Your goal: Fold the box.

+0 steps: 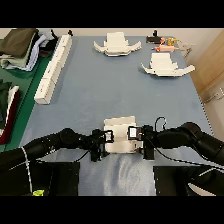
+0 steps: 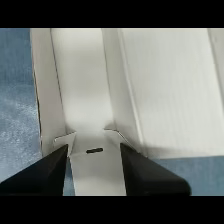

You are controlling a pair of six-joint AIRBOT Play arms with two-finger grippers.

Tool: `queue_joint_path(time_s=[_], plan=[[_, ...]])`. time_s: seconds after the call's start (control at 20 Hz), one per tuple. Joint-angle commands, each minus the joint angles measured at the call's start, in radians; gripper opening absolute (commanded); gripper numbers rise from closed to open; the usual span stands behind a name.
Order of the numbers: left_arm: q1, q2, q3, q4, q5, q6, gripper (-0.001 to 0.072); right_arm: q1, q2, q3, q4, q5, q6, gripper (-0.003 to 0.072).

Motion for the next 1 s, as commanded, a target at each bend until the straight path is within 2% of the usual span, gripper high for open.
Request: queue_joint_path(time_s=[0.0,0.1,0.65,0.75,0.8,0.85,0.95], plan=[[0.0,0.0,0.001,0.0,0.001,0.001,0.0442,0.001,-0.001,0.0,0.037,0.02,-0.002,0.0528],[0.0,0.0,0.001,0.0,0.001,0.001,0.0442,0.001,-0.001,0.0,0.037,0.021,-0.002,0.0643],[0.0,0.0,0.001,0.0,0.001,0.001,0.0442,0.001,0.0,0.0,0.017,0.013,0.002,0.0639],[0.0,0.0,0.001,0.0,0.001,0.001,0.0442,0.001,0.0,0.0,0.013,-0.009,0.011,0.0496],[0.0,0.0,0.001,0.0,0.001,0.001,0.0442,0.001,0.0,0.0,0.009,-0.019,0.013,0.0493],[0.0,0.0,0.001,0.0,0.001,0.001,0.0442,0.001,0.0,0.0,0.003,-0.03,0.023,0.0413],[0.0,0.0,0.001,0.0,0.001,0.001,0.0442,0.001,0.0,0.0,-0.019,-0.05,0.074,0.017]])
